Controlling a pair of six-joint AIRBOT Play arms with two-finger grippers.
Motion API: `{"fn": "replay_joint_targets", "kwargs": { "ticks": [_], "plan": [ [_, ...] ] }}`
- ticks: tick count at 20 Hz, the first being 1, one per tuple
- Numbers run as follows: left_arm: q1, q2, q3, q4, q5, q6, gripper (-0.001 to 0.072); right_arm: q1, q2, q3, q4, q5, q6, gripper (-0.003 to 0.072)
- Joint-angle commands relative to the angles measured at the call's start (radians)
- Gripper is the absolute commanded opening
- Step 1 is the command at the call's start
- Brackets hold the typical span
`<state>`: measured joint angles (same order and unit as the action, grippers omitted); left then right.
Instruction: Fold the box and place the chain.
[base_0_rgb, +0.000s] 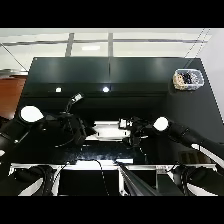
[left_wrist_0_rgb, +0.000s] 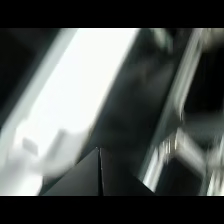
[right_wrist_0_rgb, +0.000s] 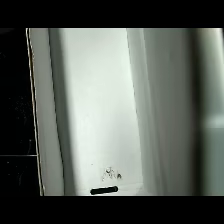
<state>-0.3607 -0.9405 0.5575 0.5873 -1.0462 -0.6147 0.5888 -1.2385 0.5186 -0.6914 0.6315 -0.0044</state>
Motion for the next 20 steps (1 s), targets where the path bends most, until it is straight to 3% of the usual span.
{"fn": "replay_joint_targets", "kwargs": {
  "ticks": [1,5,7,15,20],
  "plan": [
    [-0.084,-0.016,-0.05,-0.219,0.331,0.1,0.003,-0.001,0.0,0.0,0.003,0.0,0.0,0.0307],
    [-0.191,-0.089,-0.05,-0.222,0.612,0.146,0.003,-0.001,0.0,0.0,0.002,0.0,0.0,0.0307],
    [-0.2,-0.124,-0.05,-0.222,0.669,0.146,0.003,-0.001,0.0,0.0,0.002,0.0,0.0,0.0307],
    [-0.2,-0.179,-0.049,-0.196,0.599,0.148,0.003,-0.001,0.0,0.0,0.002,-0.001,0.0,0.0307],
    [-0.19,-0.069,-0.048,-0.123,0.577,0.136,0.003,-0.001,0.0,0.0,0.002,0.0,0.0,0.0307]
  ]
}}
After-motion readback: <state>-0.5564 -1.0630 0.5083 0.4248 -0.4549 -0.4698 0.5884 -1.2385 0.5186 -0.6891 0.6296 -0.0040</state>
